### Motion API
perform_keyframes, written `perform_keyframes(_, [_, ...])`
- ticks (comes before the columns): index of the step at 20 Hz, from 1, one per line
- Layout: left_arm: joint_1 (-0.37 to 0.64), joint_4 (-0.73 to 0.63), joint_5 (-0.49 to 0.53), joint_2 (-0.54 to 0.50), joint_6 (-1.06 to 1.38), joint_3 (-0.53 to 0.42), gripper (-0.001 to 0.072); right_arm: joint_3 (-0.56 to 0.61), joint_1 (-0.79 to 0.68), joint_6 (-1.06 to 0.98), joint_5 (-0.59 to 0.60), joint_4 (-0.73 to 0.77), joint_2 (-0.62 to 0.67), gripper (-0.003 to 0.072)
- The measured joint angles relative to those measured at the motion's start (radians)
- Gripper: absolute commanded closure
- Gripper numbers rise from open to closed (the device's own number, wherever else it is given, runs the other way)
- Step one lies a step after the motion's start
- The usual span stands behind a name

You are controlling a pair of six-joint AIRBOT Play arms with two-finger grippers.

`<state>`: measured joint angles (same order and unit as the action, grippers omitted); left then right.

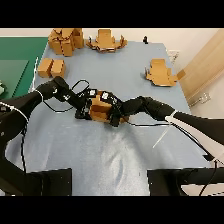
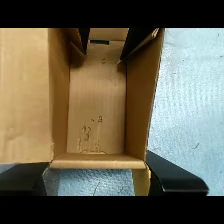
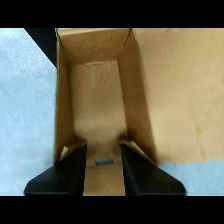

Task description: Fold the box.

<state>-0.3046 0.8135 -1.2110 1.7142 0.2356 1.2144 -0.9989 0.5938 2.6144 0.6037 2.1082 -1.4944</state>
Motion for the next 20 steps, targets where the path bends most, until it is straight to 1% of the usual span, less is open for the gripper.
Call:
perform_keyframes(1, [0.0, 0.0, 0.0, 0.0, 0.0, 0.0, 0.0696, 0.002, -0.003, 0.001, 0.013, -0.012, -0.001, 0.0285])
perform_keyframes(2, [0.0, 0.0, -0.001, 0.0, 0.0, 0.0, 0.0696, 0.001, -0.003, 0.002, 0.013, -0.013, 0.003, 0.0333])
perform_keyframes(4, [0.0, 0.0, -0.002, 0.0, -0.001, 0.0, 0.0697, 0.0, -0.006, -0.017, 0.027, -0.022, 0.018, 0.0502])
perform_keyframes(5, [0.0, -0.001, -0.002, 0.0, -0.003, 0.0, 0.0696, 0.0, -0.01, -0.042, 0.043, -0.036, 0.031, 0.0621])
perform_keyframes(6, [0.0, -0.002, -0.002, 0.0, -0.004, 0.0, 0.0696, 0.0, -0.017, -0.072, 0.064, -0.052, 0.045, 0.0681])
perform_keyframes(12, [0.0, -0.001, -0.002, 0.0, -0.003, 0.0, 0.0696, 0.001, -0.068, -0.209, 0.148, -0.108, 0.179, 0.0684])
perform_keyframes(16, [0.0, -0.001, -0.001, 0.0, -0.002, 0.0, 0.0696, 0.033, -0.169, -0.466, 0.227, -0.147, 0.272, 0.0683])
perform_keyframes(19, [0.0, -0.001, -0.001, 0.0, -0.001, 0.0, 0.0696, 0.106, -0.278, -0.704, 0.269, -0.143, 0.309, 0.0684])
perform_keyframes(20, [0.0, -0.001, -0.001, 0.0, -0.001, 0.0, 0.0696, 0.13, -0.303, -0.756, 0.274, -0.127, 0.309, 0.0684])
